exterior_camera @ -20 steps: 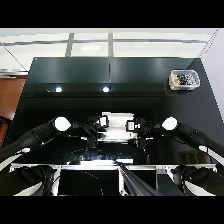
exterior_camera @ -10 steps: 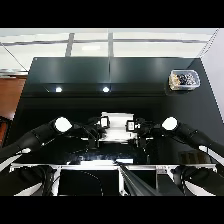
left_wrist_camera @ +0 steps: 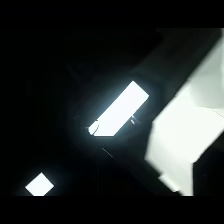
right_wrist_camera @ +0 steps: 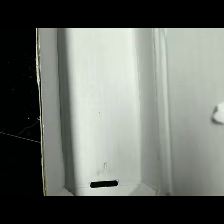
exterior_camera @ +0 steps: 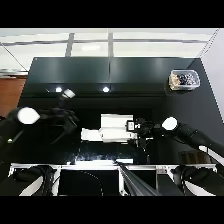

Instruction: Fold the box and place the chain.

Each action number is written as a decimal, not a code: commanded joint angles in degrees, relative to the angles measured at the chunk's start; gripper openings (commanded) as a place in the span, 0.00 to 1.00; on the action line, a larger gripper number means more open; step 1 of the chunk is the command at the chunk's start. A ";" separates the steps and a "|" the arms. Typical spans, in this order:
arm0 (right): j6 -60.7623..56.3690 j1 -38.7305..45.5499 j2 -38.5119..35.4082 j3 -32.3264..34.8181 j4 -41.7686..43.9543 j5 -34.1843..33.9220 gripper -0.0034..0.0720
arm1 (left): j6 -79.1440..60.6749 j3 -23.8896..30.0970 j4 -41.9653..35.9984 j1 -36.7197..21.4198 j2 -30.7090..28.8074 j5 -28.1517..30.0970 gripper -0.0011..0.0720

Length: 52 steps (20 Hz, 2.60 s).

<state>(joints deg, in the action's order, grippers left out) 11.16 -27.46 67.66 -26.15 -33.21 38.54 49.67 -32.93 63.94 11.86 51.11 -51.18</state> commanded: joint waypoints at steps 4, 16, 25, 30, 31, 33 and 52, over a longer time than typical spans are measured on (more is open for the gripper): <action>0.00 -0.04 0.00 0.00 0.00 -0.02 0.60 | 30.25 4.76 -0.50 -19.98 -1.27 -13.66 0.05; 0.00 -0.04 0.00 0.00 0.00 -0.02 0.60 | 9.38 13.14 -38.60 -2.93 19.28 -4.74 0.05; -0.02 -0.04 0.00 0.00 0.02 -0.02 0.60 | 8.50 4.96 -34.05 0.76 16.52 -8.55 0.90; -0.02 -0.04 0.00 0.00 0.02 -0.02 0.60 | 8.59 2.80 -35.26 3.30 16.46 -9.92 0.96; -0.02 -0.04 0.00 0.00 0.00 -0.04 0.60 | 8.59 2.75 -35.23 4.98 16.46 -8.37 0.96; -0.02 -0.04 0.00 0.00 0.02 -0.04 0.60 | 9.25 2.75 -34.62 8.41 16.46 -3.96 0.95; -0.02 -0.04 0.00 0.00 0.02 -0.02 0.60 | 58.82 -9.53 -2.43 27.52 17.27 0.59 0.78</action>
<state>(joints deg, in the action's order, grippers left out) 11.16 -27.46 67.66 -26.15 -33.21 38.50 102.78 -41.32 58.89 38.04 68.14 -48.60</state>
